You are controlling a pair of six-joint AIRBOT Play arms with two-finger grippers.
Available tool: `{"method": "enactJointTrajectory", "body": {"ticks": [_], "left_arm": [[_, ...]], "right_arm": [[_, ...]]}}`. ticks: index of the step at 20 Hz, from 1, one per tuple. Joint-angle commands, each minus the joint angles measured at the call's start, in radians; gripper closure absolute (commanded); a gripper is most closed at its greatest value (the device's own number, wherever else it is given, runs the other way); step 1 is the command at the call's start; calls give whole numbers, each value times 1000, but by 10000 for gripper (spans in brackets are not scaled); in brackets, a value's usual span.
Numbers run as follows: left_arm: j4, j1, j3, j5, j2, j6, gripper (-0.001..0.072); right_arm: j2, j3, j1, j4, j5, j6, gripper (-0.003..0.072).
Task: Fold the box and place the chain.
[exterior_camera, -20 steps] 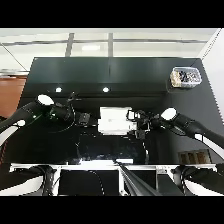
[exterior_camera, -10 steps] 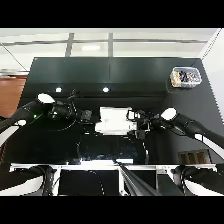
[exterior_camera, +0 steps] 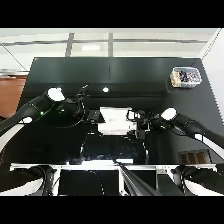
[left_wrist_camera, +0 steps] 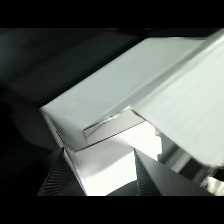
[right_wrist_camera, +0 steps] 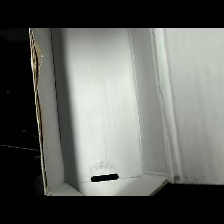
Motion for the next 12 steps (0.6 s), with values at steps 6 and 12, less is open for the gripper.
{"method": "enactJointTrajectory", "body": {"ticks": [6,12], "left_arm": [[137,-111,46,86,1,-244,207],[314,-185,46,138,1,-455,206]], "right_arm": [[-1,0,0,0,0,0,520],[-1,0,0,1,-4,3,520]]}}
